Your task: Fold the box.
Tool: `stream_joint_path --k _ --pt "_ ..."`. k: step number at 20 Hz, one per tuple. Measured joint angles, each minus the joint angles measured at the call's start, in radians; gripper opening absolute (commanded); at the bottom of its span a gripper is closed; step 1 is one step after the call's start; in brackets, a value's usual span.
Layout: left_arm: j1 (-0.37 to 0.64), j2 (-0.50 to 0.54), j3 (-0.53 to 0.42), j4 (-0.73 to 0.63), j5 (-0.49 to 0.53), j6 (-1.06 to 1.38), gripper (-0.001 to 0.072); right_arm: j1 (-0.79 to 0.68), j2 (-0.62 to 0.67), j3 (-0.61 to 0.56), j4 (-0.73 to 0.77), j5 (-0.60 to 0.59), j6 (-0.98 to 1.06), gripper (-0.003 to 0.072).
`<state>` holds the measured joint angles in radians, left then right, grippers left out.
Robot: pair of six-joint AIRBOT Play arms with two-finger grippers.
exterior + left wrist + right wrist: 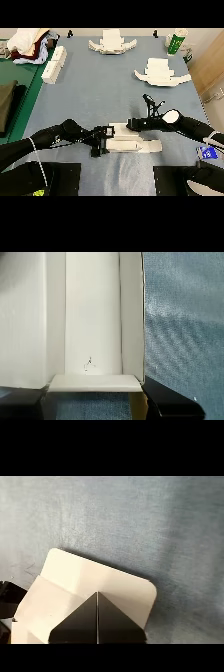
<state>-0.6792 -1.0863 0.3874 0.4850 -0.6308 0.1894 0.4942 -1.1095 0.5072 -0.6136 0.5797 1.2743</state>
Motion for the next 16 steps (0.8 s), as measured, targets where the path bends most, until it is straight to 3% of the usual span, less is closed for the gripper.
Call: stream_joint_path --k 4,8,12,13,14,15,16 --pt "0.0 0.0 0.0 0.002 0.0 0.003 0.0514 0.0 0.038 0.012 -0.001 0.016 -0.029 0.0002" --pt "0.0 0.0 0.0 0.003 0.0 0.004 0.0514 -0.003 0.19 0.04 -0.056 0.063 -0.057 0.0001" --pt "0.0 0.0 0.0 0.002 0.0 0.002 0.0514 0.01 0.377 0.041 -0.136 0.278 -0.122 0.0007" --pt "0.0 0.0 0.0 0.002 0.0 0.002 0.0514 0.019 0.418 0.035 -0.153 0.346 -0.147 0.0178" --pt "0.0 0.0 0.0 0.002 0.0 0.001 0.0514 0.031 0.46 0.026 -0.185 0.414 -0.17 0.0439" --pt "0.0 0.0 0.0 0.002 0.0 0.001 0.0514 0.04 0.494 0.014 -0.229 0.467 -0.186 0.0534" --pt "0.0 0.0 0.0 0.001 0.0 0.001 0.0514 0.048 0.525 -0.002 -0.288 0.508 -0.204 0.0535"
